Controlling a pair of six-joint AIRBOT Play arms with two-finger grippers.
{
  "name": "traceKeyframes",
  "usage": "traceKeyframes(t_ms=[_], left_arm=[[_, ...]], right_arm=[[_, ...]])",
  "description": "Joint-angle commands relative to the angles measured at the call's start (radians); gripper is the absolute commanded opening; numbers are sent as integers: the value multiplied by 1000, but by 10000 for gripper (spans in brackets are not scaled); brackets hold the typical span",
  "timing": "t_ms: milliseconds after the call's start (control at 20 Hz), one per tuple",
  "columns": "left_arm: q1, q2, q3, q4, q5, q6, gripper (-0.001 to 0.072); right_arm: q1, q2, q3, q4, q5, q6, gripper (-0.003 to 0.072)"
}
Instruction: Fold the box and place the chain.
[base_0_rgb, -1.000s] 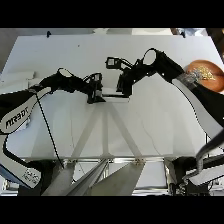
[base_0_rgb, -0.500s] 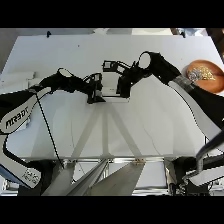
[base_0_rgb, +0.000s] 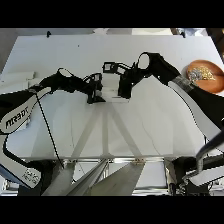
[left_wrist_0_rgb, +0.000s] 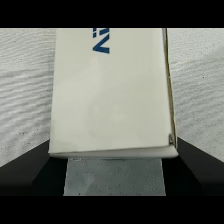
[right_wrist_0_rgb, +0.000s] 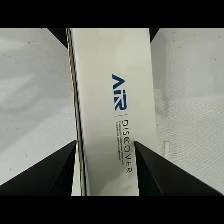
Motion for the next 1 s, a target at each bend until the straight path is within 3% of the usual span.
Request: traceKeyframes(t_ms=[0, 200, 300, 400, 700, 800, 950], left_arm=[[0, 0, 1, 0, 0, -1, 162], [0, 0, 1, 0, 0, -1, 162], [0, 0, 1, 0, 0, -1, 162], [0, 0, 1, 0, 0, -1, 162], [0, 0, 1, 0, 0, -1, 162], [0, 0, 1, 0, 0, -1, 162], [0, 0, 1, 0, 0, -1, 162]], right_arm=[[1, 0, 0, 5, 6, 1, 410], [3, 0, 0, -2, 0, 1, 369], [11, -2, 0, -14, 1, 1, 250], [26, -6, -1, -60, -23, 38, 237], [56, -8, -2, -90, 9, 79, 313], [64, -8, -2, -93, 13, 79, 423], [64, -5, -2, -98, 6, 79, 423]])
